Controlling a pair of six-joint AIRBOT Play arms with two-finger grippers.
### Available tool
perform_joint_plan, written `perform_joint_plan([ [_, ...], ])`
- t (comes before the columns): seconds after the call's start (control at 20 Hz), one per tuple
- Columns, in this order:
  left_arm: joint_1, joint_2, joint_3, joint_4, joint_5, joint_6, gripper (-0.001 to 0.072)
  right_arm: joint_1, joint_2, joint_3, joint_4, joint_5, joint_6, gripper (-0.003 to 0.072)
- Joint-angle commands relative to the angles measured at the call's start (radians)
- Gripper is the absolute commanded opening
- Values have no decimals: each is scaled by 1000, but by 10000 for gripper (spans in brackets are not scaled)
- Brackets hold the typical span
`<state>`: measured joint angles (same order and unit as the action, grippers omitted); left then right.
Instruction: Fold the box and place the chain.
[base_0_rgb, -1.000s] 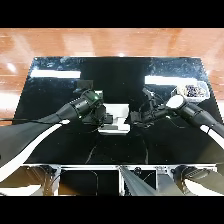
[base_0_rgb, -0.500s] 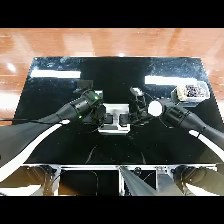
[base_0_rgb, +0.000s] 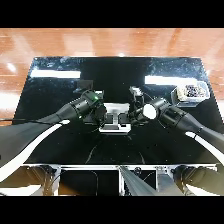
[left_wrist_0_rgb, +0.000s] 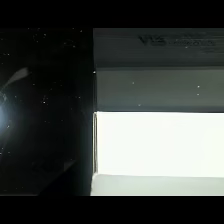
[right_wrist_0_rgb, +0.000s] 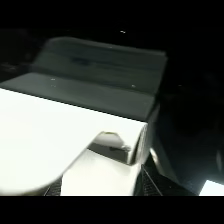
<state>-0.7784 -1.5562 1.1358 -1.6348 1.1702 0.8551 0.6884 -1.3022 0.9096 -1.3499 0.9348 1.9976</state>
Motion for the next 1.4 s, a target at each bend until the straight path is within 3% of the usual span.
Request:
perform_joint_plan([
  [0.0,0,-1,0,3,-4,0,21,26,-35,14,-84,48,67,542],
  [0.35,0,-1,0,3,-3,1,21,106,-129,126,-252,159,132,541],
  [0.4,0,-1,0,3,-3,1,21,112,-140,139,-257,169,135,529],
  [0.45,0,-1,0,3,-3,1,21,112,-146,147,-259,169,135,435],
  [0.7,0,-1,0,3,-5,1,21,111,-161,151,-266,186,143,406],
  [0.75,0,-1,0,3,-5,1,21,111,-169,151,-266,188,142,358],
  [1.3,0,-1,0,0,-14,0,21,111,-201,151,-267,182,141,340],
  [1.35,0,-1,0,-1,-16,1,21,111,-204,151,-267,182,140,312],
])
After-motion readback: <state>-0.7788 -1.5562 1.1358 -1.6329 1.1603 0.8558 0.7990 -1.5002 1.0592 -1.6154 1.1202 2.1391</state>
